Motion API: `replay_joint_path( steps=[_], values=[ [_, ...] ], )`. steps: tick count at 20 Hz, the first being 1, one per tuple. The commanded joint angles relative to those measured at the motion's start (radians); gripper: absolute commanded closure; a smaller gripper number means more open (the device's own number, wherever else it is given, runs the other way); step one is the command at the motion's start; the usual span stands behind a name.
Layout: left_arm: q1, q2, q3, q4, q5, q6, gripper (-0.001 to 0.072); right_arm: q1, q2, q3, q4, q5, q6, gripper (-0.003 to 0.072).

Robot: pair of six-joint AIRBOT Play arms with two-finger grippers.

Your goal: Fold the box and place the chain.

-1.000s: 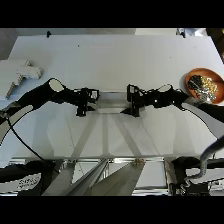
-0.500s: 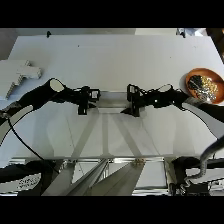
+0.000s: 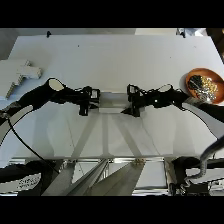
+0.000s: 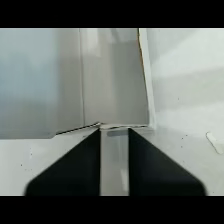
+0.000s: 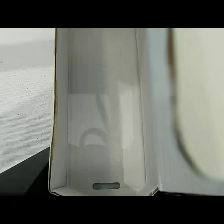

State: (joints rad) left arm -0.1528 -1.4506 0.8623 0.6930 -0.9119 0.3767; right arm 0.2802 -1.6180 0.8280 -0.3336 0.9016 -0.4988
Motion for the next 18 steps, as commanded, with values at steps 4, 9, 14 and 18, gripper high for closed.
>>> replay_joint_path(
  steps=[4,9,14,18],
  values=[
    [-0.001,-0.001,0.000,-0.034,-0.012,0.027,0.0696,0.000,0.001,0.001,0.000,0.000,0.000,0.0171],
    [-0.001,-0.001,0.000,-0.061,-0.012,0.027,0.0448,0.000,0.001,0.001,0.000,0.000,0.000,0.0171],
    [-0.001,-0.001,0.000,-0.140,-0.014,0.026,0.0417,0.000,0.001,0.001,0.000,0.000,0.000,0.0171],
    [0.003,0.000,0.000,-0.134,-0.064,0.023,0.0504,0.000,0.001,0.001,0.000,0.000,0.000,0.0171]
  ],
)
